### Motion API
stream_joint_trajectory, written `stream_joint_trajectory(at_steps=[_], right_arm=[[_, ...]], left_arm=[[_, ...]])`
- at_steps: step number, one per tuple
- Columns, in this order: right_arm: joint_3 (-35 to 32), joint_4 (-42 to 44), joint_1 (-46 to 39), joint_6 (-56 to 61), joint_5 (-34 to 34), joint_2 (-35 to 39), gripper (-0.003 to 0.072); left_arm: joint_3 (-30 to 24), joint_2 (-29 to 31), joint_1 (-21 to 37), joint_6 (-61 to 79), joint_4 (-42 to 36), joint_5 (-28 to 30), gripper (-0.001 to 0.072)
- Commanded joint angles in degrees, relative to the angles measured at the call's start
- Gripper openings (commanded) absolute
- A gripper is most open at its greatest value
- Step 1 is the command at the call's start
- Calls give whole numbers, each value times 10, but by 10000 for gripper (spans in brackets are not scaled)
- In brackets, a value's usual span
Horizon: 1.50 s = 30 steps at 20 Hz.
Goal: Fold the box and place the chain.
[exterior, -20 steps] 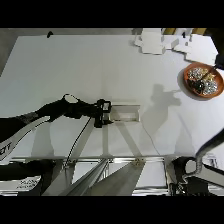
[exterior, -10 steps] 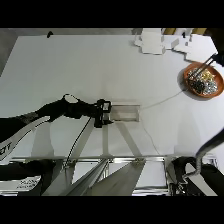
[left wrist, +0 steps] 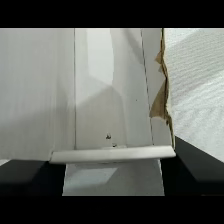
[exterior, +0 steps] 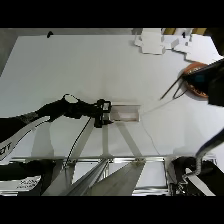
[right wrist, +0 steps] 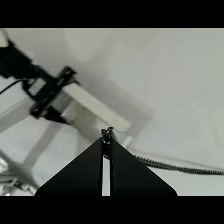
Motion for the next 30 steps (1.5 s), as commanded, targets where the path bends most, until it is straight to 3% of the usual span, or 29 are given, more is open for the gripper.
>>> stream_joint_trajectory(at_steps=[1, 8, 15, 21, 23, 25, 27, 30], right_arm=[[-58, -13, 86, 28, -55, 3, 14], [-219, -32, 172, 39, -213, -24, 14], [-234, -45, 213, 25, -282, -125, 14], [-234, -72, 249, 23, -286, -207, 17], [-234, -80, 249, 23, -286, -224, 111], [-232, -81, 248, 23, -282, -225, 128], [-210, -90, 242, 23, -247, -225, 184], [-137, -114, 187, 23, -174, -225, 176]], left_arm=[[0, 0, 0, 0, 0, 0, 214], [0, 0, 0, 0, 0, 0, 214], [0, 0, 0, 0, 0, 0, 214], [0, 0, 0, 0, 0, 0, 214], [0, 0, 0, 0, 0, 0, 214], [0, 0, 0, 0, 0, 0, 214], [0, 0, 0, 0, 0, 0, 214], [0, 0, 0, 0, 0, 0, 214]])
